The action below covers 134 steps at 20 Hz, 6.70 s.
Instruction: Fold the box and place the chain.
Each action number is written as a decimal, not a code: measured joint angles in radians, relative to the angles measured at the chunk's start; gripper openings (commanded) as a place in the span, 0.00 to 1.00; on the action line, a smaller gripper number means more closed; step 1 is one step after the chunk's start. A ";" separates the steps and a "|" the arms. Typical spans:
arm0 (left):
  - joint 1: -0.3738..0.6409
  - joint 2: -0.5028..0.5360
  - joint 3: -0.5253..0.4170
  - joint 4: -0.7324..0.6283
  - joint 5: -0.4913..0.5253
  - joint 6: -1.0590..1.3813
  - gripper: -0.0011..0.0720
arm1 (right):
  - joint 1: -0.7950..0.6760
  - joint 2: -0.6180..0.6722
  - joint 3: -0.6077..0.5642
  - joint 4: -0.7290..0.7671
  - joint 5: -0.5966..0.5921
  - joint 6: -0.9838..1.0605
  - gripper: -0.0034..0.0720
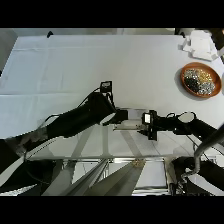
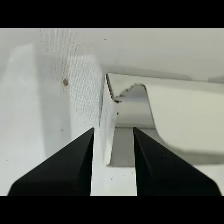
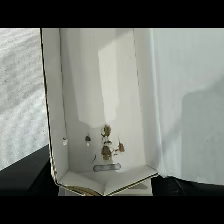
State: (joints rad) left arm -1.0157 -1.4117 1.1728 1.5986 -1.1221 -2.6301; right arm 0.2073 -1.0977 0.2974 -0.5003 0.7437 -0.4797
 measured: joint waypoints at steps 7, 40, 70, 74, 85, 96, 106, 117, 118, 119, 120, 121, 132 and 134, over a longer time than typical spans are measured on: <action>0.000 0.113 0.000 0.115 -0.095 0.465 0.14 | 0.000 0.000 0.000 0.000 0.000 0.000 0.59; 0.383 0.007 -0.420 -0.980 0.324 2.787 0.98 | 0.000 0.000 0.000 0.000 0.000 0.000 0.59; 0.315 -0.098 -0.422 -1.096 0.359 2.829 0.60 | 0.000 0.000 0.000 0.000 0.002 0.000 0.59; 0.311 -0.105 -0.422 -1.097 0.362 2.829 0.46 | 0.000 0.000 0.000 0.000 0.002 0.000 0.59; 0.310 -0.108 -0.422 -1.094 0.349 2.827 0.48 | 0.000 0.000 0.000 0.000 0.001 0.000 0.59; 0.310 -0.109 -0.422 -1.093 0.338 2.827 0.48 | 0.000 0.000 0.000 0.000 -0.009 0.000 0.58; 0.309 -0.109 -0.423 -1.096 0.326 2.822 0.48 | 0.001 0.057 -0.001 -0.082 -0.024 0.206 0.97; 0.311 -0.105 -0.424 -1.085 0.326 2.832 0.48 | 0.000 0.251 0.000 -0.524 0.027 0.605 0.97; 0.311 -0.100 -0.424 -1.083 0.332 2.831 0.48 | 0.000 0.268 0.000 -0.542 0.030 0.622 0.97; 0.311 -0.096 -0.424 -1.080 0.336 2.829 0.47 | 0.000 0.291 0.000 -0.554 0.045 0.642 0.95; 0.312 -0.090 -0.424 -1.077 0.343 2.828 0.47 | 0.000 0.315 0.000 -0.565 0.064 0.657 0.95; 0.312 -0.085 -0.424 -1.075 0.352 2.828 0.47 | 0.000 0.344 0.000 -0.571 0.066 0.672 0.93; 0.312 -0.070 -0.424 -1.047 0.363 2.828 0.47 | 0.000 0.609 0.000 -0.149 0.154 0.735 0.06; 0.312 -0.070 -0.424 -1.046 0.363 2.828 0.47 | 0.000 0.613 0.000 -0.081 0.156 0.737 0.06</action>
State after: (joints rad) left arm -0.7036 -1.4818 0.7490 0.5529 -0.7593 0.1978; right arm 0.2073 -0.4850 0.2970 -0.5812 0.9001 0.2573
